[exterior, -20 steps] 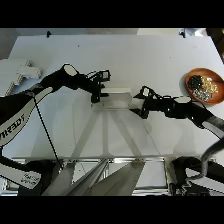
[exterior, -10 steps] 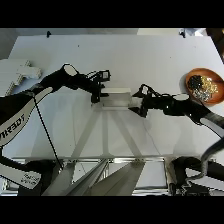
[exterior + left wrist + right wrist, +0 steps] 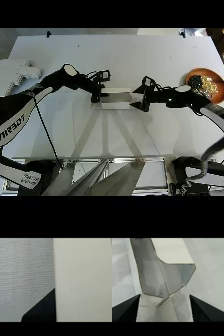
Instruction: Fold the box and place the chain.
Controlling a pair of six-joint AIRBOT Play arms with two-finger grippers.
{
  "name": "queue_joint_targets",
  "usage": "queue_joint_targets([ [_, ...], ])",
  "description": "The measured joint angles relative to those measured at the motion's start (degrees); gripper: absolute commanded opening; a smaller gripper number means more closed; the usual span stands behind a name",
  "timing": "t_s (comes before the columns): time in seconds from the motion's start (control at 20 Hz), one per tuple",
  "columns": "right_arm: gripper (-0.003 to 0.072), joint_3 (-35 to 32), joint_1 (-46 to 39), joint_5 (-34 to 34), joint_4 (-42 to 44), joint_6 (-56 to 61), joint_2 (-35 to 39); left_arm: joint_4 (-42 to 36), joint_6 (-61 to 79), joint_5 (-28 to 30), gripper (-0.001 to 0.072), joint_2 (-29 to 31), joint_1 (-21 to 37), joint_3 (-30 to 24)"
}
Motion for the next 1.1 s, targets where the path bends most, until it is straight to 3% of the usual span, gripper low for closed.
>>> queue_joint_targets([
  [0.65,0.0697,6.8,0.0,9.3,-1.2,0.5,-10.3,0.0,0.0,-0.1,0.0016,0.0,0.0,0.0],
  [1.1,0.0697,10.6,-0.3,11.1,-4.9,3.8,-12.4,0.0,0.0,0.0,0.0016,0.0,0.0,0.0],
])
